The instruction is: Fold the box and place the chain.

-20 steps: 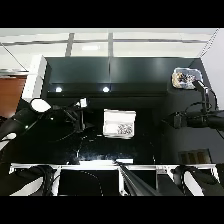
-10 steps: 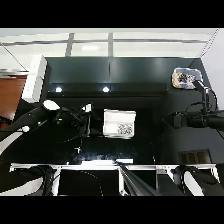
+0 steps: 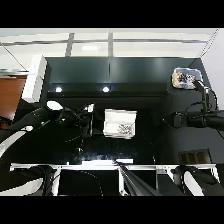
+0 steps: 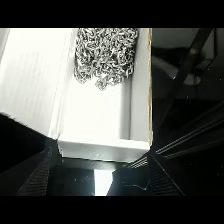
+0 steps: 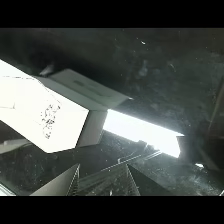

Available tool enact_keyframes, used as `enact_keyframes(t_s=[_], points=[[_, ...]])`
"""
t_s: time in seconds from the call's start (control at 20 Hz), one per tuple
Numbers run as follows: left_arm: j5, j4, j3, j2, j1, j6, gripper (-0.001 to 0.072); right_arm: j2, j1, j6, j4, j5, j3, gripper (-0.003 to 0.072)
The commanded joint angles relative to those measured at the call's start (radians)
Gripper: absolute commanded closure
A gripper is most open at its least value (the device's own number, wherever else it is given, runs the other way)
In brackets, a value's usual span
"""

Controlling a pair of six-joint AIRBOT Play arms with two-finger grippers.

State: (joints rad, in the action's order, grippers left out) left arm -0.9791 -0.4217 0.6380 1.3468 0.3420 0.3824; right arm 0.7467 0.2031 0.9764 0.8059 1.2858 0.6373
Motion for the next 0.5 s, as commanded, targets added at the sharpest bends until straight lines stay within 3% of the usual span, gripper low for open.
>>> enact_keyframes(t_s=[0.0,0.45], points=[[0.011,-0.008,0.002,0.001,0.006,-0.009,0.0005,0.0,0.001,0.0,0.0,-0.003,0.0,0.033],[0.01,-0.019,0.008,0.006,0.011,-0.02,0.0005,0.0,0.001,0.0,0.0,-0.008,0.0,0.0331]])
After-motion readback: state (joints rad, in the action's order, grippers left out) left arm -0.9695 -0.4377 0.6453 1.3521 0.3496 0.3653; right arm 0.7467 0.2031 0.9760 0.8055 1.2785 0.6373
